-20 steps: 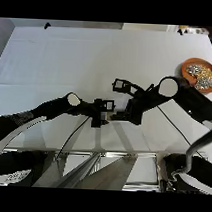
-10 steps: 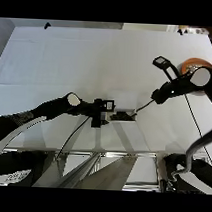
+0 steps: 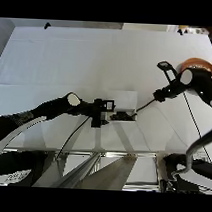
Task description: Fold the box and place the chain.
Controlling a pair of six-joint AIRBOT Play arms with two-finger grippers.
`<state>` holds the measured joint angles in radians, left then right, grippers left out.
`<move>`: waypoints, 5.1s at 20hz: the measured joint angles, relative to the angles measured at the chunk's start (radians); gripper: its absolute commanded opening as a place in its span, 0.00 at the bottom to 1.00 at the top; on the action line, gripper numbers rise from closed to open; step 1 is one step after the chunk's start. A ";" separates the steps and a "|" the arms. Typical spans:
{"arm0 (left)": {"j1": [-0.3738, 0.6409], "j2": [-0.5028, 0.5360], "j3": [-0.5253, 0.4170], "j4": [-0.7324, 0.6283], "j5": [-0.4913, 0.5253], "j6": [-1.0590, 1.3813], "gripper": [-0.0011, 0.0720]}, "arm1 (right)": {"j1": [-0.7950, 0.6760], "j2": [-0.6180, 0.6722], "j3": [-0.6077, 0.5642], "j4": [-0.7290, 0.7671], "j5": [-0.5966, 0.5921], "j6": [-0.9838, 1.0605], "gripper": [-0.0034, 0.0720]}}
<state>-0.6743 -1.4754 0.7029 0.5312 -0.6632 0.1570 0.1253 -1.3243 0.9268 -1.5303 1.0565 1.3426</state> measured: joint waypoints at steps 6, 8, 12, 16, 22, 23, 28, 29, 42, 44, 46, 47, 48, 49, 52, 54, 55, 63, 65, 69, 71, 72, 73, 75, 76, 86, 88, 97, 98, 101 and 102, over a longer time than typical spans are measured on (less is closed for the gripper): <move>0.000 0.000 0.000 0.000 0.000 0.000 0.03 | 0.050 -0.061 0.000 -0.028 -0.055 0.058 0.46; 0.000 0.000 0.000 0.000 0.000 0.000 0.03 | 0.056 -0.073 0.000 -0.037 -0.063 0.075 0.45; 0.000 0.000 0.000 0.000 0.000 0.000 0.03 | 0.060 -0.094 0.000 -0.042 -0.068 0.093 0.40; 0.000 0.000 0.000 0.000 0.000 0.000 0.03 | 0.060 -0.113 0.000 -0.043 -0.063 0.102 0.35; 0.000 0.000 0.000 0.000 0.000 0.000 0.03 | 0.061 -0.127 0.000 -0.044 -0.050 0.119 0.07; 0.000 0.000 0.000 0.000 0.000 0.000 0.03 | 0.061 -0.127 0.000 -0.044 -0.045 0.119 0.07; 0.000 0.000 0.000 0.000 0.000 0.000 0.03 | 0.060 -0.035 -0.001 -0.044 0.008 0.109 0.07; 0.000 0.000 0.000 0.000 0.000 0.000 0.03 | 0.061 0.002 -0.002 -0.042 0.030 0.107 0.07; 0.000 0.000 0.000 0.000 0.000 0.000 0.03 | 0.061 0.593 -0.002 0.425 0.171 -0.026 0.07; 0.000 0.000 0.000 0.000 0.000 0.000 0.03 | 0.064 0.620 -0.002 0.526 0.177 -0.061 0.07; 0.000 0.000 0.000 0.000 0.000 0.000 0.03 | 0.080 0.627 -0.002 0.612 0.174 -0.098 0.07; 0.000 0.000 0.000 0.000 0.000 0.000 0.03 | 0.097 0.623 -0.002 0.642 0.168 -0.113 0.07; 0.000 0.000 0.000 0.000 0.000 0.000 0.03 | 0.116 0.615 -0.002 0.663 0.161 -0.126 0.07; 0.000 0.000 0.000 0.000 0.000 0.000 0.03 | 0.140 0.600 -0.002 0.679 0.151 -0.138 0.07; 0.000 0.000 0.000 0.000 0.000 0.000 0.03 | 0.211 0.541 -0.002 0.701 0.115 -0.159 0.07; 0.000 0.000 0.000 0.000 0.000 0.000 0.03 | 0.249 0.492 -0.002 0.697 0.096 -0.164 0.07; 0.000 0.000 0.000 0.000 0.000 0.000 0.03 | 0.266 0.464 -0.002 0.686 0.088 -0.166 0.07; 0.000 0.000 0.000 0.000 0.000 0.000 0.03 | 0.325 0.262 -0.002 0.607 0.067 -0.161 0.07; 0.000 0.000 0.000 0.000 0.000 0.000 0.03 | 0.327 0.245 -0.002 0.600 0.064 -0.153 0.12; 0.000 0.000 0.000 0.000 0.000 0.000 0.03 | 0.329 0.231 -0.002 0.568 0.065 -0.109 0.34; 0.000 0.000 0.000 0.000 0.000 0.000 0.03 | 0.330 0.229 -0.001 0.555 0.084 -0.091 0.34; 0.000 0.000 0.000 0.000 0.000 0.000 0.03 | 0.330 0.229 -0.001 0.547 0.096 -0.086 0.34; 0.000 0.000 0.000 0.000 0.000 0.000 0.03 | 0.330 0.232 0.000 0.537 0.106 -0.085 0.34; 0.000 0.000 0.000 0.000 0.000 0.000 0.03 | 0.325 0.237 0.009 0.510 0.121 -0.090 0.34; 0.000 0.000 0.000 0.000 0.000 0.000 0.03 | 0.315 0.239 0.020 0.496 0.129 -0.103 0.34; 0.000 0.000 0.000 0.000 0.000 0.000 0.03 | 0.082 0.114 0.215 0.462 0.045 -0.434 0.34; 0.000 0.000 0.000 0.000 0.000 0.000 0.03 | 0.055 0.022 0.247 0.460 0.027 -0.486 0.34; 0.000 0.000 0.000 0.000 0.000 0.000 0.03 | 0.065 -0.238 0.304 0.573 0.110 -0.774 0.33; 0.000 0.000 0.000 0.000 0.000 0.000 0.03 | 0.069 -0.238 0.303 0.601 0.131 -0.806 0.33; 0.000 0.000 0.000 0.000 0.000 0.000 0.03 | 0.075 -0.194 0.264 0.676 0.174 -0.902 0.33; 0.000 0.000 0.000 0.000 0.000 0.000 0.03 | 0.076 -0.168 0.238 0.692 0.179 -0.930 0.33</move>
<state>-0.6743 -1.4754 0.7029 0.5312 -0.6628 0.1566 0.2016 -1.4925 1.1645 -0.8383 1.2358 0.4126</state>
